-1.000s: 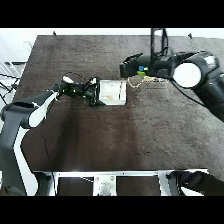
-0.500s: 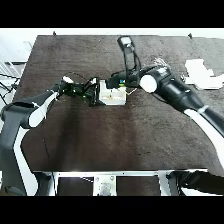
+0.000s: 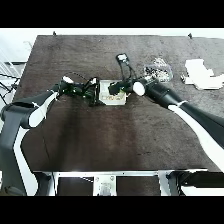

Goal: Fold the box and place the chain.

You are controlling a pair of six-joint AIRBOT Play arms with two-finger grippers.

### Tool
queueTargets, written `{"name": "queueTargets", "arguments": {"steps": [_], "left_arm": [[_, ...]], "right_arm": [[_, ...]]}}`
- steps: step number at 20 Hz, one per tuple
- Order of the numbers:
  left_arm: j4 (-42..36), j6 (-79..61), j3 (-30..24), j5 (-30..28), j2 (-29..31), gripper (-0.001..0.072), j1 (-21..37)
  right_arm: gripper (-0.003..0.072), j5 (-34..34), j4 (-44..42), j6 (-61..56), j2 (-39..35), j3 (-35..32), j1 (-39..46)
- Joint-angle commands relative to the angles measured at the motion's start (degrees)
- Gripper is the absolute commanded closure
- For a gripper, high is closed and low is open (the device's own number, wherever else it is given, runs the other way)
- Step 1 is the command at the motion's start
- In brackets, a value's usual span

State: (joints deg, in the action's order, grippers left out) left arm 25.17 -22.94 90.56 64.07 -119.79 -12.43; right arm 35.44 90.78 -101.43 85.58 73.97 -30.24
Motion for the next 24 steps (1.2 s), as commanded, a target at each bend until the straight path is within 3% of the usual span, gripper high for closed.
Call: {"name": "queueTargets", "arguments": {"steps": [1, 4, 7, 11, 17, 19, 20, 23, 24], "left_arm": [[0.0, 0.0, 0.0, 0.0, 0.0, 0.0207, 0.0], [0.0, 0.0, 0.0, 0.0, 0.0, 0.0207, 0.0], [0.0, 0.0, 0.0, 0.0, 0.0, 0.0207, 0.0], [0.0, 0.0, 0.0, 0.0, 0.0, 0.0207, 0.0], [0.0, 0.0, 0.0, 0.0, 0.0, 0.0207, 0.0], [0.0, 0.0, 0.0, 0.0, 0.0, 0.0207, 0.0], [0.0, 0.0, 0.0, 0.0, 0.0, 0.0207, 0.0], [0.0, 0.0, 0.0, 0.0, 0.0, 0.0207, 0.0], [0.0, 0.0, 0.0, 0.0, 0.0, 0.0207, 0.0]], "right_arm": [[0.0190, 3.1, 4.7, 2.0, -4.3, -1.3, 6.2], [0.0188, 0.3, 3.3, 0.2, -2.1, -2.6, 18.4], [0.0187, -7.7, -8.1, 3.3, 4.3, -2.1, 26.7], [0.0188, -8.9, -22.2, 14.4, 14.3, 3.5, 28.0], [0.0207, -8.0, -28.3, 18.9, 22.8, 10.2, 27.9], [0.0348, -7.0, -28.9, 20.4, 22.9, 10.7, 27.9], [0.0349, -7.1, -28.9, 20.5, 23.0, 11.0, 27.7], [0.0675, -8.6, -28.9, 22.0, 23.0, 11.8, 27.1], [0.0676, -8.1, -28.8, 22.0, 22.6, 12.0, 27.1]]}}
